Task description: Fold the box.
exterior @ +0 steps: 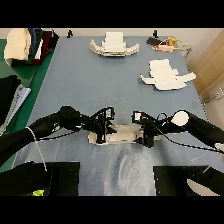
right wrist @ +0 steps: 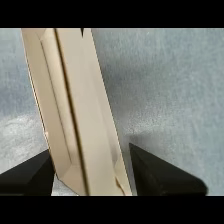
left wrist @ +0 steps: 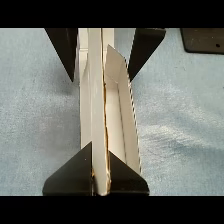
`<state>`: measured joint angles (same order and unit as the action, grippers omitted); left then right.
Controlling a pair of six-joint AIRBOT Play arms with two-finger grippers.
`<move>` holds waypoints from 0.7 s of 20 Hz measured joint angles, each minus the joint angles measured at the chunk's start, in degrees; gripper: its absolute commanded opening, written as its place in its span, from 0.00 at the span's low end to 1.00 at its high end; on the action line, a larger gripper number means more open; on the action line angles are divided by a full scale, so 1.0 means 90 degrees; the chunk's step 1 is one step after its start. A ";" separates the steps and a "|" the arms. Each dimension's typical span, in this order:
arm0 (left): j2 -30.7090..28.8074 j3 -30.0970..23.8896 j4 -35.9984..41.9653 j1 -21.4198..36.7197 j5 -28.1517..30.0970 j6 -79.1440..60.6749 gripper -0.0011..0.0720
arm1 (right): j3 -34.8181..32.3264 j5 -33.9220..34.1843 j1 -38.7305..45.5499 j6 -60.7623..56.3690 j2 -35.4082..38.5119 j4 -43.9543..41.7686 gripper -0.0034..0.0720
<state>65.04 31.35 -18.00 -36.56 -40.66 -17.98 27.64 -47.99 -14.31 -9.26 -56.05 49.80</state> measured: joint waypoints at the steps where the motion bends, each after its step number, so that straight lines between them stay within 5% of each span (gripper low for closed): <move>1: 0.0000 0.0002 0.0000 0.0000 0.0000 0.0000 0.04 | -0.0010 -0.0022 0.0002 0.0044 0.0000 0.0024 0.99; 14: 0.0000 0.0000 0.0000 0.0000 0.0000 -0.0002 0.04 | -0.0466 0.0600 0.0002 0.1022 -0.0007 -0.0359 0.98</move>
<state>65.04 31.35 -18.00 -36.56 -40.66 -18.00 23.44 -42.59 -14.28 -0.05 -56.12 46.57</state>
